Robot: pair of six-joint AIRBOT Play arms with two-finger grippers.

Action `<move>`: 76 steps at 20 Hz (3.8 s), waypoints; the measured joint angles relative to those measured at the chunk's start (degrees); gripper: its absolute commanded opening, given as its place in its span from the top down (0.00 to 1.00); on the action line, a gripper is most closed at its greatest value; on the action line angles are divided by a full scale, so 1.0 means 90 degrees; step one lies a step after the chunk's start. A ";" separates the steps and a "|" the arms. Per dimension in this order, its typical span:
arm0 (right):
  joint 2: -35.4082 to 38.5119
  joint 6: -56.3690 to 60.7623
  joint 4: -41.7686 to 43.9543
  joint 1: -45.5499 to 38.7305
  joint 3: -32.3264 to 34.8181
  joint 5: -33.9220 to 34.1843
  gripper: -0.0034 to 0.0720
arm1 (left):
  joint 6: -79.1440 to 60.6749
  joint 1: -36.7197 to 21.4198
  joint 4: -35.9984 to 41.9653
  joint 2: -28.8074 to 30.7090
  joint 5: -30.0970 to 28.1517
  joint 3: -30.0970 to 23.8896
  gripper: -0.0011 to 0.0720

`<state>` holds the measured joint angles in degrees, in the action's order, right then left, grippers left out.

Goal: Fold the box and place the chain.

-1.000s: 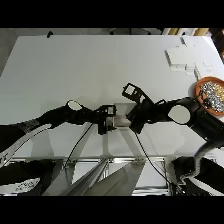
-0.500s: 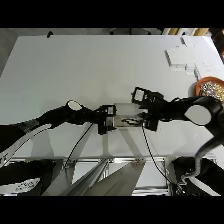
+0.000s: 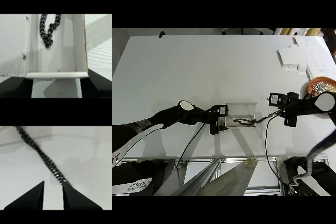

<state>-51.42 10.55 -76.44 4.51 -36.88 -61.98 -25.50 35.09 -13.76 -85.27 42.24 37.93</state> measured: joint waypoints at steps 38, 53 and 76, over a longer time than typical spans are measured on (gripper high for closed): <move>-0.1642 -0.2200 0.0857 0.0194 0.0525 0.1428 0.93 | 0.0000 0.0000 0.0000 0.0000 0.0000 0.0000 0.70; 0.0896 -0.1263 0.2863 0.1056 0.0527 0.0668 0.93 | 0.0000 0.0000 0.0000 0.0000 0.0000 0.0000 0.70; 0.0401 -0.1195 0.2166 0.2045 0.0396 0.1532 0.67 | 0.0000 0.0000 0.0000 0.0000 -0.0002 0.0000 0.70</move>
<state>-47.81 -0.21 -56.95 22.92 -33.32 -48.18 -25.50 35.09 -13.76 -85.27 42.22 37.93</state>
